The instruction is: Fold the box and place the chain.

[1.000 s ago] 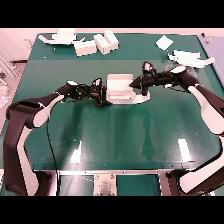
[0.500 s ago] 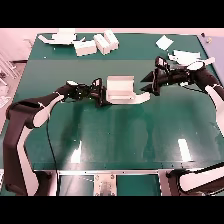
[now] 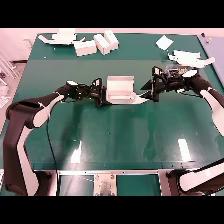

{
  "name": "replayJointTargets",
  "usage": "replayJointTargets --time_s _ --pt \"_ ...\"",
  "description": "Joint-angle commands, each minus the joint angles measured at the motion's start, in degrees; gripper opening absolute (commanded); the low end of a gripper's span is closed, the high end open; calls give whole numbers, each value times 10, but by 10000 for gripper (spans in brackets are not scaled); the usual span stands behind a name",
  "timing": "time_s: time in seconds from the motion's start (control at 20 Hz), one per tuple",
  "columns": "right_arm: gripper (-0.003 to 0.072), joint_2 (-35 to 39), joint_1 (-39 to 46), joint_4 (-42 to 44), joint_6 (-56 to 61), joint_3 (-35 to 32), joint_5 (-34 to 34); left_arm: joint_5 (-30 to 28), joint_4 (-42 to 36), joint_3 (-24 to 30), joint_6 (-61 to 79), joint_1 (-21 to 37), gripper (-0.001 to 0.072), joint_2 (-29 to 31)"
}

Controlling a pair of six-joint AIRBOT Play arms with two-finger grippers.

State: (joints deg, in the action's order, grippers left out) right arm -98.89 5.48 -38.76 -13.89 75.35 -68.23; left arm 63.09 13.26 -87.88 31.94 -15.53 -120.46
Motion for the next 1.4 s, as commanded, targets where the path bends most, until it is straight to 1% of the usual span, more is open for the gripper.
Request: replayJointTargets --time_s 0.0,0.25,0.45,0.5,0.55,0.6,0.8,0.95,1.1,1.35 --pt "484 -18 -8 0 -3 -2 2 0 0 0 0 0 285 0" --pt "483 -21 -26 4 -4 -5 3 0 0 0 0 0 285 0" --pt "473 -26 -40 7 -33 -5 4 0 0 0 0 0 285 0" --pt "453 -27 -41 8 -33 -5 5 0 0 0 0 0 285 0" --pt "337 -27 -42 8 -33 -5 5 0 0 0 0 0 284 0" --pt "283 -27 -43 8 -33 -5 5 0 0 0 0 0 285 0" --pt "283 -27 -49 24 -35 -5 5 2 0 0 0 0 285 0" --pt "282 -27 -56 43 -73 -5 12 3 0 0 0 0 285 0" --pt "283 -30 -65 58 -79 -5 23 5 0 0 0 0 285 0" --pt "286 -43 -74 66 -94 -5 22 6 0 0 0 0 284 0"
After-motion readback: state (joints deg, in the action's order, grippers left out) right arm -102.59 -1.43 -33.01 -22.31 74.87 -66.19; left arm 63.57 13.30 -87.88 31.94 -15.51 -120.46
